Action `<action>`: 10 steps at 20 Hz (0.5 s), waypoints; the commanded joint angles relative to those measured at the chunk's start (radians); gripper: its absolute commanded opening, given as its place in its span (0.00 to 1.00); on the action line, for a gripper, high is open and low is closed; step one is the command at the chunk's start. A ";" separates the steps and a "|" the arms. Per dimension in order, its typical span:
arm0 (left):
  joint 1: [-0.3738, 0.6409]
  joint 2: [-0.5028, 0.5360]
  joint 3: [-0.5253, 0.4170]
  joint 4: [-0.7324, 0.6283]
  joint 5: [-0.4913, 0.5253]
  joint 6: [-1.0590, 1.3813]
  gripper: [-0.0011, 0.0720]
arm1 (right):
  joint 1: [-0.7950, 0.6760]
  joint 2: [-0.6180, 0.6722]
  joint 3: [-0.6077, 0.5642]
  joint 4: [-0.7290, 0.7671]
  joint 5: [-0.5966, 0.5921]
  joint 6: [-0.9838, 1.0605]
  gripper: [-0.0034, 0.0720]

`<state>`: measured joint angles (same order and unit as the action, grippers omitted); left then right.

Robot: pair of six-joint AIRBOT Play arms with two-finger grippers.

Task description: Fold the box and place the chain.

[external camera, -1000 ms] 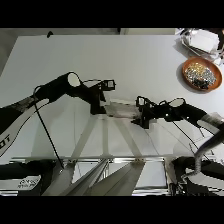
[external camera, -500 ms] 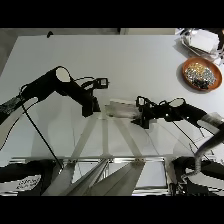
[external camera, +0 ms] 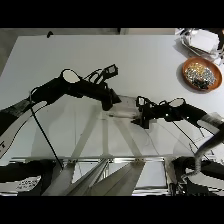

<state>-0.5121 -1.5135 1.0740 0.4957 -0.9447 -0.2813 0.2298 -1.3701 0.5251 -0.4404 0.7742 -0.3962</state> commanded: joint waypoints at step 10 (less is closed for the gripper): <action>-0.009 -0.126 -0.001 0.008 0.080 -0.240 0.02 | 0.000 0.000 0.000 0.000 0.000 0.000 0.58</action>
<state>-0.5201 -1.6344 1.0737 0.4881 -0.8505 -0.4946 0.2298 -1.3701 0.5251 -0.4397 0.7746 -0.3943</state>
